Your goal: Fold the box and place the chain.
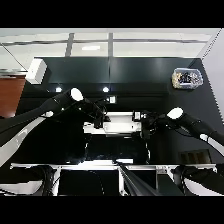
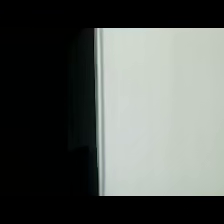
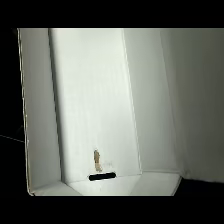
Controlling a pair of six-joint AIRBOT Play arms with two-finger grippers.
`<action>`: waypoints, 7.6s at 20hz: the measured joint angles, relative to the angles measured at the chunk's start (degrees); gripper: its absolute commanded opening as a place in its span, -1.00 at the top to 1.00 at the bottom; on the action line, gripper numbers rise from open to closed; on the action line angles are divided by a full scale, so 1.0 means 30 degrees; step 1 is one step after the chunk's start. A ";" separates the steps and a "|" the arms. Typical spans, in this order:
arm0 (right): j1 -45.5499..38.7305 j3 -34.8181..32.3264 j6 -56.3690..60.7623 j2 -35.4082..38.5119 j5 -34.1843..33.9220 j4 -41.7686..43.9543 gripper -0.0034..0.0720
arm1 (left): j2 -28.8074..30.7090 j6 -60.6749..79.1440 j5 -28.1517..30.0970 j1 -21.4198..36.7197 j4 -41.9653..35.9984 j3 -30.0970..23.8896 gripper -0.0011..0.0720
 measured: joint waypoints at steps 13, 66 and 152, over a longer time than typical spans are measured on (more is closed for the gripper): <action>0.0321 0.0000 0.0299 -0.0051 -0.0219 -0.0452 -0.95 | 0.0007 0.0007 0.0015 0.0000 0.0226 0.0000 0.91; 0.0364 0.0007 0.0495 -0.0058 -0.0495 -0.0503 -0.31 | 0.6557 -0.6229 0.5697 0.0867 -0.8422 -0.5923 0.91; 0.0364 0.0000 0.0729 -0.0058 -0.0823 -0.0342 -0.31 | 0.5676 -0.7577 -0.0743 0.2739 0.1698 -0.4401 0.91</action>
